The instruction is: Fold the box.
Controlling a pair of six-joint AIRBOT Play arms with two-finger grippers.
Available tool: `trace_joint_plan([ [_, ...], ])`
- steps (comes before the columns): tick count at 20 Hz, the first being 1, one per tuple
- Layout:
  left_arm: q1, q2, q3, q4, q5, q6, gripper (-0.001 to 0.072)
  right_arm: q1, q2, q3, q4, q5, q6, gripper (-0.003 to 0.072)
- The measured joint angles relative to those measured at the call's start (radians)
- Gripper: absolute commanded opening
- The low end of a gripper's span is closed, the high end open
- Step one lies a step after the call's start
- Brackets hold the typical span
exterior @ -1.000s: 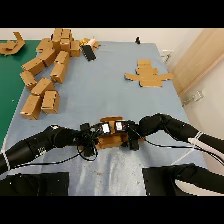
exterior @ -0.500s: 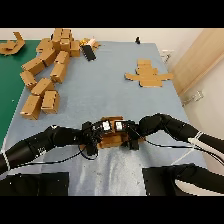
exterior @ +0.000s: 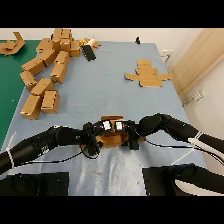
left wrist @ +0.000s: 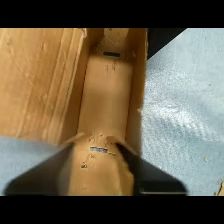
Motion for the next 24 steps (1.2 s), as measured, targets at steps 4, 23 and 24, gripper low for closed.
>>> trace_joint_plan([
  [4, 0.000, -0.003, 0.000, -0.021, 0.008, 0.002, 0.0489, 0.000, 0.000, 0.000, -0.001, 0.000, 0.000, 0.0511],
  [23, 0.002, 0.249, 0.000, 0.582, -0.220, -0.648, 0.0013, 0.000, 0.000, 0.000, 0.002, 0.001, 0.000, 0.0511],
  [24, 0.005, 0.299, 0.000, 0.668, -0.257, -0.801, 0.0014, 0.000, 0.000, 0.000, 0.002, 0.001, 0.000, 0.0511],
])
